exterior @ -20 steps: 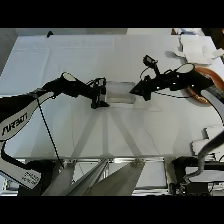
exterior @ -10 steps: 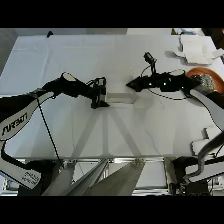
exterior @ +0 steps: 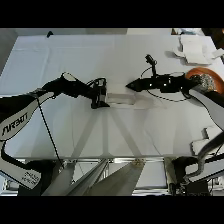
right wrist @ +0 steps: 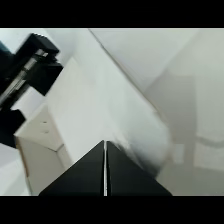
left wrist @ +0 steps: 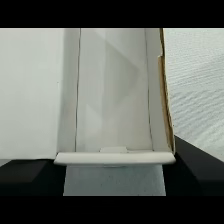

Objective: Fold the box and place the chain.

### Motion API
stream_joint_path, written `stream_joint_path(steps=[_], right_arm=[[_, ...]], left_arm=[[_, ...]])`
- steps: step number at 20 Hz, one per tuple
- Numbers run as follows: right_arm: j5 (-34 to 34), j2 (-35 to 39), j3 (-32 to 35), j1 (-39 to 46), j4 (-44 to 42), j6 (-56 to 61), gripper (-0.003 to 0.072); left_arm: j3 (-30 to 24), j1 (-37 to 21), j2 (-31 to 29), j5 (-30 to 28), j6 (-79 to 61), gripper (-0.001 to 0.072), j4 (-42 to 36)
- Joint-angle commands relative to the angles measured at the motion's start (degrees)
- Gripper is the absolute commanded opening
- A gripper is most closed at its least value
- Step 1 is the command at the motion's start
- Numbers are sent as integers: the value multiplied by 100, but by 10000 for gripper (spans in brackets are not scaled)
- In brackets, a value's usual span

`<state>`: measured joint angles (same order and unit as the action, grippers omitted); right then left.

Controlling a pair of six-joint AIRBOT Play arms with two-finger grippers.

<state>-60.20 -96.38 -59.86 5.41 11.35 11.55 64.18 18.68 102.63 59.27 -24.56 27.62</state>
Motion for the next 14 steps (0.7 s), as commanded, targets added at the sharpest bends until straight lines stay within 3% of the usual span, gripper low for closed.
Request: stream_joint_path(steps=[1, 3, 5, 6, 8, 9, 12, 14], right_arm=[[-527, 632, -7, 358, 59, -11, 10], [-855, 1150, -7, 546, 621, -138, 10], [-1113, 1576, -7, 564, 1814, -181, 12], [-1176, 1692, -7, 505, 2485, -149, 49], [-1217, 1762, -7, 365, 3591, -105, 233], [-1117, 1755, 4, 328, 3888, -109, 261], [-702, 1731, 61, 129, 4089, -570, 419], [-546, 1672, 63, -52, 4083, -1187, 446]], left_arm=[[0, -2, -2, -11, 13, 228, -13], [0, -2, -4, -11, 13, 228, -13], [0, -2, -2, -11, 13, 228, -13], [0, -2, -2, -11, 13, 228, -13], [0, -2, -2, -11, 13, 228, -13], [0, -2, -2, -11, 13, 228, -13], [0, -2, -4, -11, 13, 228, -13], [0, -2, -2, -11, 13, 228, -13]])
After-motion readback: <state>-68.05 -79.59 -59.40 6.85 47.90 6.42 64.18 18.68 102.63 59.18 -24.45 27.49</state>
